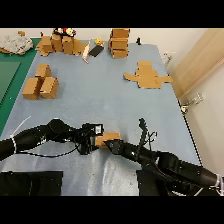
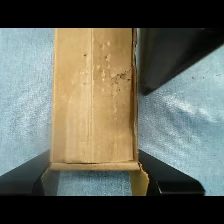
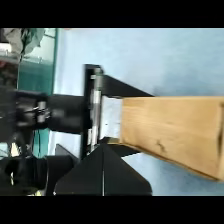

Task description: Fold the box.

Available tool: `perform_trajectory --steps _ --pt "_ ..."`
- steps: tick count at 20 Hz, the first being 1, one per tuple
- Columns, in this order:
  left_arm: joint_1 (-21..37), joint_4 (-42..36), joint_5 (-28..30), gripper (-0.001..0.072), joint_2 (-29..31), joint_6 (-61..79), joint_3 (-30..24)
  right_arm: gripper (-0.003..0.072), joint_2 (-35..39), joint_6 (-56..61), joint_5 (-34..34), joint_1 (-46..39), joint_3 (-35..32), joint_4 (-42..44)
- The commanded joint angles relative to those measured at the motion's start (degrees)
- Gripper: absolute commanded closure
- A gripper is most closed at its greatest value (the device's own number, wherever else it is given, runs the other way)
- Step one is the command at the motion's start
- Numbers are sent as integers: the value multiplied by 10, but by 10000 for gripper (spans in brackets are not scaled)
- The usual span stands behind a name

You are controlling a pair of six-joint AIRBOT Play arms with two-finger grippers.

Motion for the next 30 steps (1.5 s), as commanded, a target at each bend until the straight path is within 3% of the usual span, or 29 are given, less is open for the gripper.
perform_trajectory --steps 1,4,6,19,24,27,30 --pt "0 0 0 341 0 0 0 682 86 0 -255 -14 60 -101" --pt "0 0 0 341 0 0 0 682 127 45 -491 -58 127 -210" --pt "0 0 0 341 0 0 0 681 139 46 -549 -84 156 -240" --pt "1 0 2 362 0 -28 0 681 68 119 -554 -106 171 -241" --pt "11 14 93 360 41 -131 5 681 54 128 -553 -106 172 -241" --pt "75 41 138 359 80 -212 5 681 54 128 -553 -106 172 -241" --pt "196 141 101 360 110 -337 5 681 54 128 -553 -106 172 -241"
